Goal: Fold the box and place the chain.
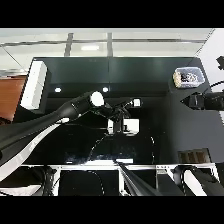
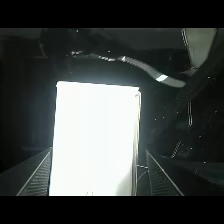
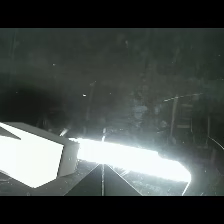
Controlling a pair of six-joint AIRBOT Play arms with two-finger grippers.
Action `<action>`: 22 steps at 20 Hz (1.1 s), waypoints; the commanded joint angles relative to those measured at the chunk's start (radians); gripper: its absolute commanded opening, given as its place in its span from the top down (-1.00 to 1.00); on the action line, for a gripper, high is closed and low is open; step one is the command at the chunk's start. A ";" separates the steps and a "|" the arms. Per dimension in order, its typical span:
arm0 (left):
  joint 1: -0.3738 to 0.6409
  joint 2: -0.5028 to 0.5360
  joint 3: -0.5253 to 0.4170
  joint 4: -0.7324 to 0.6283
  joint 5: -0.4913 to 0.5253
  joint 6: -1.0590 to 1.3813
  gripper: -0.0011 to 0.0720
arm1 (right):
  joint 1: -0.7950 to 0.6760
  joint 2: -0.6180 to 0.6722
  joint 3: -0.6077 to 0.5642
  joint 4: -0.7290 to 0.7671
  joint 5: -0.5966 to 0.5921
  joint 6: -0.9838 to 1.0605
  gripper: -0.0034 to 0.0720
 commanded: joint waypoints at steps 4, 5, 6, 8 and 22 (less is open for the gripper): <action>-0.011 -0.005 0.001 0.031 -0.019 0.001 -0.98 | 0.000 0.000 0.000 0.000 0.000 0.000 0.87; -0.016 -0.011 0.001 0.050 -0.019 0.004 -0.98 | 0.000 0.000 0.000 -0.001 0.000 0.000 0.87; -0.024 -0.020 0.001 0.084 -0.019 0.040 -0.98 | 0.000 0.000 0.000 0.000 0.000 0.000 0.87; -0.042 -0.036 0.000 0.125 -0.013 0.068 -0.98 | 0.000 0.000 0.000 0.000 0.000 0.001 0.87; 0.168 0.152 -0.035 0.629 -0.288 -0.640 0.13 | 0.000 0.000 0.000 -0.004 0.018 0.000 0.86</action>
